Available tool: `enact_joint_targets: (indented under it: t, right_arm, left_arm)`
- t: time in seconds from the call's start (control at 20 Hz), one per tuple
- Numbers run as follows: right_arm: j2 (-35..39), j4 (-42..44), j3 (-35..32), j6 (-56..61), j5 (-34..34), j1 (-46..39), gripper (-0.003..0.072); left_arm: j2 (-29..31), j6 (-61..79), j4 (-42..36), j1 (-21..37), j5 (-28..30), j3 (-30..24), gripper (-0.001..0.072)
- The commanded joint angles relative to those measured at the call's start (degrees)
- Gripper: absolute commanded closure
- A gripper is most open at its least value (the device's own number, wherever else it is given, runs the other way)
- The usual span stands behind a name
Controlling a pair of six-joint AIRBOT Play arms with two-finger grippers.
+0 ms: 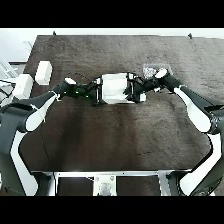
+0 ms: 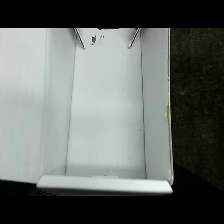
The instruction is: Fold the box and place the chain.
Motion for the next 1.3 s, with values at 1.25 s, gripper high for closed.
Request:
enact_joint_targets:
  t: [1.25]
  right_arm:
    - [0.04, -1.55, 0.0, 0.15, 0.83, -0.72, 0.0157]
  left_arm:
    - [0.02, 0.04, 0.02, -0.04, 0.02, 0.0, 0.0181]
